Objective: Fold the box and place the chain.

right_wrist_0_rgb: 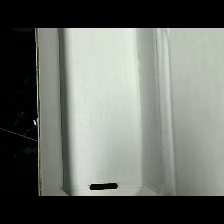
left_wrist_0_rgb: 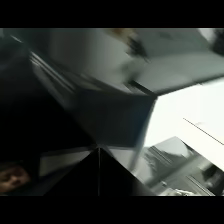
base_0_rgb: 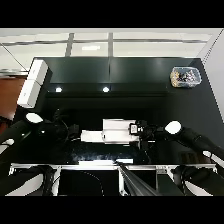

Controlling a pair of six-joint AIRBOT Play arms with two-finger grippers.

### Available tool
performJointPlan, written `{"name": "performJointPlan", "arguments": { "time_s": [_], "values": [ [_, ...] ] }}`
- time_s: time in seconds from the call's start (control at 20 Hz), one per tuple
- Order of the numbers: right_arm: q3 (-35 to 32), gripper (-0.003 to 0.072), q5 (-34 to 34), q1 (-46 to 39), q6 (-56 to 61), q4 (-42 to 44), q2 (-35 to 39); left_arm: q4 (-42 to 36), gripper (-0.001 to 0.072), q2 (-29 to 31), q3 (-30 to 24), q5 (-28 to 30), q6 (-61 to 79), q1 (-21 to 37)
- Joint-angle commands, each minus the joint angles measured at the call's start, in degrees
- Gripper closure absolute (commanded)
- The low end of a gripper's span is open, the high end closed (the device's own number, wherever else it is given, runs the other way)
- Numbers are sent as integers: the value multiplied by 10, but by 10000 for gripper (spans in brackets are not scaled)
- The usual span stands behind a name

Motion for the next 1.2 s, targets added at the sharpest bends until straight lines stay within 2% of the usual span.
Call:
{"name": "performJointPlan", "arguments": {
  "time_s": [0.0,0.2,0.25,0.35,0.4,0.55,0.65,0.75,0.95,1.15],
  "values": [
    [0,283,0,0,0,0,0,-89,679,-34,-4,26,67,-57],
    [0,284,0,0,0,0,0,-88,667,7,-2,41,77,-83],
    [0,284,0,0,0,0,0,-88,555,22,-2,42,78,-83],
    [0,284,0,0,0,0,0,-88,116,51,-2,41,77,-83],
    [0,283,0,0,0,0,0,-89,73,63,-2,37,78,-83],
    [0,284,0,0,0,0,0,-102,73,95,0,19,78,-84],
    [0,283,0,0,0,0,0,-106,73,106,0,32,77,-98],
    [0,284,0,0,0,0,0,-111,73,108,0,69,73,-138],
    [0,284,-2,1,0,0,0,-107,73,108,9,197,21,-248],
    [0,284,-2,0,0,0,0,-28,74,107,40,268,-73,-324]
  ]
}}
